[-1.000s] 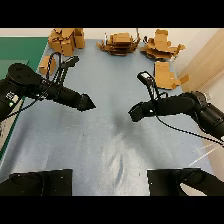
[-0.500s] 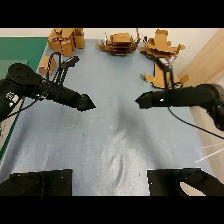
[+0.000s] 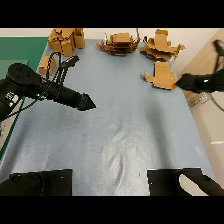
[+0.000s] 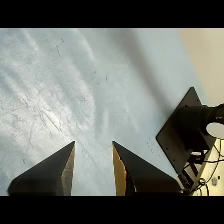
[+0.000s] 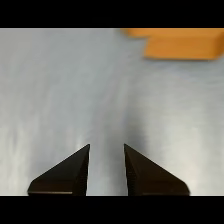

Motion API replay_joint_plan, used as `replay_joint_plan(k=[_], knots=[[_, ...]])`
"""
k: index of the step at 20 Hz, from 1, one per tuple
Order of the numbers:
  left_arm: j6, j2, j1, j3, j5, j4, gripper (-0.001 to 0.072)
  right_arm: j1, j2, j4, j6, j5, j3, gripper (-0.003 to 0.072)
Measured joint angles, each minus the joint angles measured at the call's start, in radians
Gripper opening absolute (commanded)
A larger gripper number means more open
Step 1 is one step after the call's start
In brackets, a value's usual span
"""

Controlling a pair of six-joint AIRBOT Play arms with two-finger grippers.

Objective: Fold the box.

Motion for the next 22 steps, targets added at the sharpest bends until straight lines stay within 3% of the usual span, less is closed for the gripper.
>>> replay_joint_plan(k=[4, 7, 14, 16, 22], knots=[[0.0, 0.0, 0.0, 0.0, 0.023, -0.002, 0.0346, -0.192, -0.14, -0.005, 0.0, 0.043, 0.072, 0.0381], [0.0, 0.0, 0.0, 0.0, 0.058, -0.001, 0.0346, -0.264, -0.335, 0.018, -0.016, 0.064, 0.201, 0.0435], [0.002, -0.004, 0.0, 0.0, 0.138, 0.007, 0.0346, -0.301, -0.794, 0.076, -0.058, 0.182, 0.598, 0.0469], [0.002, -0.004, 0.0, 0.0, 0.168, 0.01, 0.0346, -0.301, -0.872, 0.079, -0.104, 0.251, 0.666, 0.053], [0.002, -0.005, 0.0, 0.0, 0.236, 0.024, 0.0346, -0.301, -1.03, 0.053, -0.216, 0.357, 0.788, 0.053]])
